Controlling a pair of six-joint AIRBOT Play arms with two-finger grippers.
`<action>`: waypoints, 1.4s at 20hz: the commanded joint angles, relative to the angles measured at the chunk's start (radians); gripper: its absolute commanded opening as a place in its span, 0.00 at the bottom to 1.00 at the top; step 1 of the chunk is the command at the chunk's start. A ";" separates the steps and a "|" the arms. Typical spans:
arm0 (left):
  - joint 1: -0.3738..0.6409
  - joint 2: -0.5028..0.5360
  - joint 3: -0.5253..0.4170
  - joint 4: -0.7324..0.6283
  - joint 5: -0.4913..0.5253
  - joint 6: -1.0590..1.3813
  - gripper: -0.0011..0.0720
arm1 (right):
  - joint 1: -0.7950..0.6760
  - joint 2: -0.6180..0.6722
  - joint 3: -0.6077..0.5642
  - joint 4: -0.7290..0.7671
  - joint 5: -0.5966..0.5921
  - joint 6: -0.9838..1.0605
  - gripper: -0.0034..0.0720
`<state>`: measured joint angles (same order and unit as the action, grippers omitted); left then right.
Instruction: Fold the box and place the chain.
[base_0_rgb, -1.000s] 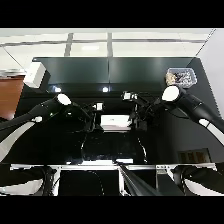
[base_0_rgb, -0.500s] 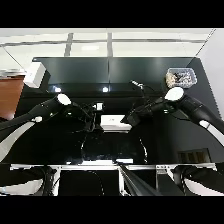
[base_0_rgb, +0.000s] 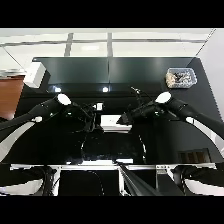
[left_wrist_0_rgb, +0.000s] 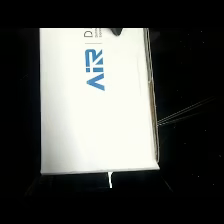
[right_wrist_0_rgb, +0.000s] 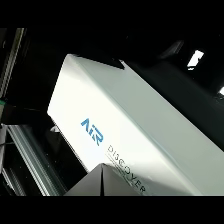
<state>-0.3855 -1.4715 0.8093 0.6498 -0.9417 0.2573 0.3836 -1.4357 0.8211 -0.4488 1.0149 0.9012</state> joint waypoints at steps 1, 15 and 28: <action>0.000 0.000 0.001 -0.003 -0.002 -0.002 0.62 | -0.008 -0.002 -0.001 -0.023 0.011 -0.007 0.05; 0.087 0.222 0.083 0.008 -0.116 -0.276 1.00 | -0.505 0.462 0.033 -0.339 0.400 0.119 0.06; -0.182 -0.143 0.336 -0.011 -0.095 -0.374 0.99 | -0.500 0.462 -0.004 -0.373 0.306 0.154 0.06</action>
<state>-0.5404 -1.5734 1.1198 0.5964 -1.0042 -0.0864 -0.1158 -0.9749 0.8200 -0.7975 1.3251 1.0527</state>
